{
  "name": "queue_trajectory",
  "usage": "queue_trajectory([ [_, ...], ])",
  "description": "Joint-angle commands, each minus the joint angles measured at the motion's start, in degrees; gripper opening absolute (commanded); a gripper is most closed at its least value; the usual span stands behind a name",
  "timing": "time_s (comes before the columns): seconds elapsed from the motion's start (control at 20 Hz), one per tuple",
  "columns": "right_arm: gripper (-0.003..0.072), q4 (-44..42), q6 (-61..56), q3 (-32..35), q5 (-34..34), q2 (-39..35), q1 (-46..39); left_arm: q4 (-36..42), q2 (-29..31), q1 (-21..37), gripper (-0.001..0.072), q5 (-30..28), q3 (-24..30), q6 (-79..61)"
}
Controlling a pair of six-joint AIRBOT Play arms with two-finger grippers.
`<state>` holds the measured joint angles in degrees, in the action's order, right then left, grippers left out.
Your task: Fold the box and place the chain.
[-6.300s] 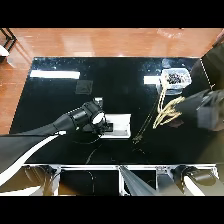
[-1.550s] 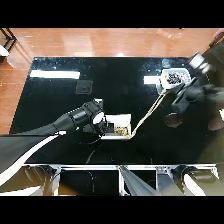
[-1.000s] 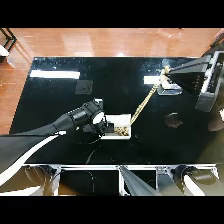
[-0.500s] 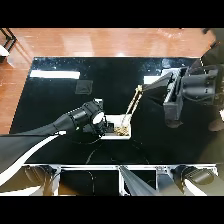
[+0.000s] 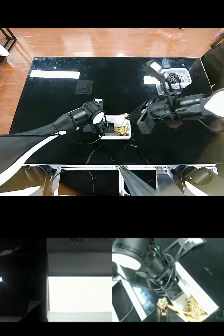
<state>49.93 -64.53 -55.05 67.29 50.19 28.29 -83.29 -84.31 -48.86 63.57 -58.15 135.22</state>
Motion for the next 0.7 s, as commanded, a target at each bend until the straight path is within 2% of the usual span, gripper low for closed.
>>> queue_trajectory([
  [0.0, 0.0022, -0.9, 0.6, 2.6, -4.2, 3.4, 1.8, 0.0, 0.0, 0.0, 0.0022, 0.0, 0.0, 0.0],
  [0.2, 0.0024, -0.1, 0.6, 2.7, -2.5, 5.9, 1.8, 0.0, 0.0, 0.0, 0.0022, 0.0, 0.0, 0.0],
  [0.25, 0.0076, -0.2, 0.6, 2.7, -1.6, 6.1, 1.8, 0.0, 0.0, 0.0, 0.0022, 0.0, 0.0, 0.0],
  [0.3, 0.0423, -0.1, 0.4, 2.7, -1.1, 6.0, 1.8, 0.0, 0.0, 0.0, 0.0022, 0.0, 0.0, 0.0],
  [0.35, 0.0610, 0.2, 0.2, 2.6, -0.7, 6.0, 1.4, 0.0, 0.0, 0.0, 0.0022, 0.0, 0.0, 0.0],
  [0.5, 0.0611, 0.5, 0.2, 2.2, 3.0, 4.3, -4.2, -0.4, 0.0, 0.4, 0.0022, 0.0, -0.2, -0.1],
  [0.65, 0.0612, 1.3, 0.4, 2.2, 6.3, 0.6, -13.6, -1.0, 0.0, 1.9, 0.0021, 0.2, -1.4, -2.4],
])
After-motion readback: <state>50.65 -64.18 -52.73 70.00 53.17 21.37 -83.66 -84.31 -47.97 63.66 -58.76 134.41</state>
